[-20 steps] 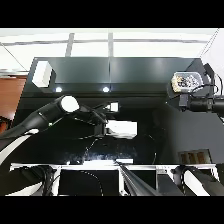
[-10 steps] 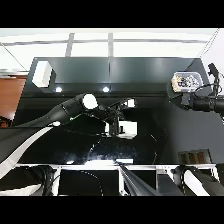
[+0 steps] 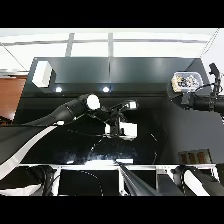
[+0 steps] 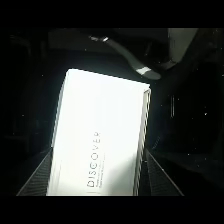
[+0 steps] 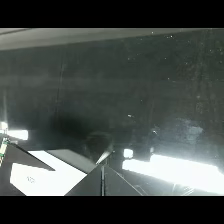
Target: Fold the box and place the chain.
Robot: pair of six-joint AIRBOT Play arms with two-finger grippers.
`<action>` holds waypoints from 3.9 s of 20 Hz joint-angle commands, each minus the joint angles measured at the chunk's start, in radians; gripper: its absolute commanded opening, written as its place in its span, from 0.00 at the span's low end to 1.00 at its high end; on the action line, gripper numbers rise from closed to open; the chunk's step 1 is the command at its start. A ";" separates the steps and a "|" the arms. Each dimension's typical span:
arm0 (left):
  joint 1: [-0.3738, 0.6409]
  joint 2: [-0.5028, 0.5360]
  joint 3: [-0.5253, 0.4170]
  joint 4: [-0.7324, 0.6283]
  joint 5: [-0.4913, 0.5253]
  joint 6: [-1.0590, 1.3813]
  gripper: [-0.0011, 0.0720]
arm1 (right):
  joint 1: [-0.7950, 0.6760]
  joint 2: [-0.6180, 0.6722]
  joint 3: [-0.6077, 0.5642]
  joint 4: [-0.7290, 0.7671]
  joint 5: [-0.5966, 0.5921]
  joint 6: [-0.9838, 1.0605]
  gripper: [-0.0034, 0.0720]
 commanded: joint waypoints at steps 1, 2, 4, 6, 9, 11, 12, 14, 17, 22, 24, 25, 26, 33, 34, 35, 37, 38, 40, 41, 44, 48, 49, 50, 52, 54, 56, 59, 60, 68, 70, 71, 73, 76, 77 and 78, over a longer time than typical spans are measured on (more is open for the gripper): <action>0.000 -0.001 0.001 0.005 -0.008 0.019 0.99 | 0.000 0.001 0.001 -0.001 -0.004 0.000 0.07; 0.000 -0.001 0.001 0.004 -0.016 0.040 0.99 | 0.000 0.001 0.001 -0.001 -0.004 0.000 0.07; 0.000 -0.001 0.001 0.005 -0.025 0.070 0.99 | 0.000 0.001 0.001 -0.001 -0.004 0.000 0.07; 0.000 -0.001 0.001 0.005 -0.026 0.101 0.99 | 0.000 0.001 0.001 -0.001 -0.004 0.000 0.07; 0.000 -0.001 0.000 0.005 -0.025 0.131 0.99 | 0.000 0.001 0.001 -0.001 -0.004 0.000 0.07; -0.006 -0.001 0.000 0.010 -0.025 0.151 0.99 | 0.000 0.001 0.001 -0.001 -0.004 0.000 0.07; -0.013 -0.002 0.000 0.022 -0.025 0.166 0.99 | 0.000 0.001 0.001 -0.001 -0.004 0.000 0.07; -0.032 -0.007 -0.001 0.048 -0.023 0.176 0.99 | 0.000 0.001 0.001 -0.001 -0.004 0.000 0.07; -0.046 -0.031 -0.001 0.055 -0.021 0.175 0.99 | 0.000 0.001 0.001 -0.001 -0.004 0.000 0.07; -0.069 -0.079 0.000 0.158 -0.015 0.169 0.99 | 0.000 0.001 0.001 -0.001 -0.004 0.001 0.07; -0.068 -0.064 0.000 0.161 -0.022 0.162 0.76 | 0.000 0.001 0.001 -0.001 -0.004 0.001 0.07; -0.063 -0.047 0.000 0.177 -0.027 0.140 0.48 | 0.000 0.001 0.001 -0.001 -0.004 0.003 0.07; -0.055 -0.025 0.000 0.209 -0.028 0.090 0.47 | 0.000 0.001 0.001 -0.001 -0.003 0.007 0.07; 0.296 0.129 0.000 0.605 -0.190 -0.604 0.50 | 0.000 0.001 0.001 -0.001 -0.001 0.008 0.07; 0.378 0.139 0.000 0.633 -0.240 -0.670 0.50 | 0.000 0.001 0.001 -0.001 -0.001 0.008 0.07; 0.470 0.144 0.000 0.641 -0.293 -0.719 0.50 | 0.000 0.001 0.001 -0.001 -0.002 0.008 0.07; 0.650 0.145 0.000 0.655 -0.350 -0.820 0.50 | 0.000 0.001 0.001 -0.001 -0.009 0.008 0.07; 0.738 0.145 0.000 0.653 -0.353 -0.833 0.50 | 0.000 0.001 0.001 -0.001 -0.013 0.008 0.07; 0.878 0.145 0.000 0.652 -0.338 -0.833 0.50 | 0.000 0.001 0.001 -0.001 -0.020 0.008 0.07; 0.935 0.145 0.000 0.652 -0.324 -0.833 0.50 | 0.000 0.001 0.001 -0.001 -0.021 0.008 0.07; 1.071 0.145 0.000 0.651 -0.229 -0.834 0.50 | 0.000 0.001 0.001 -0.001 -0.023 0.008 0.07; 1.149 0.143 0.000 0.650 0.006 -0.890 0.50 | 0.000 0.001 0.001 -0.001 -0.023 0.008 0.07; 1.149 0.139 0.000 0.639 0.063 -0.902 0.50 | 0.000 0.001 0.001 -0.001 -0.023 0.008 0.07; 1.148 0.131 0.000 0.620 0.117 -0.899 0.50 | 0.000 0.001 0.001 -0.001 -0.025 0.008 0.07; 1.141 0.102 0.002 0.602 0.187 -0.897 0.50 | 0.000 0.001 0.001 -0.001 -0.031 0.008 0.07; 1.134 0.068 0.002 0.597 0.222 -0.879 0.50 | 0.000 0.001 0.001 -0.001 -0.032 0.015 0.07; 1.126 0.035 0.002 0.594 0.237 -0.879 0.50 | 0.000 0.001 0.001 -0.001 -0.032 0.018 0.07; 1.123 0.001 0.013 0.547 0.249 -0.877 0.50 | 0.000 0.001 0.001 -0.001 -0.039 0.024 0.07; 1.122 -0.003 0.021 0.545 0.248 -0.872 0.50 | 0.000 0.001 0.001 -0.001 -0.040 0.024 0.07; 1.116 0.064 0.202 0.649 -0.087 -0.831 1.00 | 0.000 0.002 0.007 0.000 0.001 0.034 0.07; 1.115 0.099 0.275 0.643 -0.245 -0.835 0.99 | 0.000 0.002 0.039 -0.004 0.045 0.033 0.07; 1.115 0.121 0.296 0.627 -0.301 -0.859 0.99 | 0.000 0.005 0.061 -0.017 0.063 0.033 0.07; 1.115 0.176 0.312 0.620 -0.397 -0.979 0.62 | 0.000 0.034 0.090 -0.086 0.066 0.035 0.07; 1.110 0.313 0.225 0.516 -0.398 -1.021 0.05 | 0.009 0.129 0.059 -0.274 -0.036 0.093 0.07; 1.094 0.390 0.148 0.455 -0.328 -1.006 0.05 | 0.010 0.167 0.019 -0.293 -0.101 0.093 0.07; 1.068 0.472 0.058 0.413 -0.249 -0.989 0.05 | 0.010 0.208 -0.038 -0.294 -0.182 0.092 0.07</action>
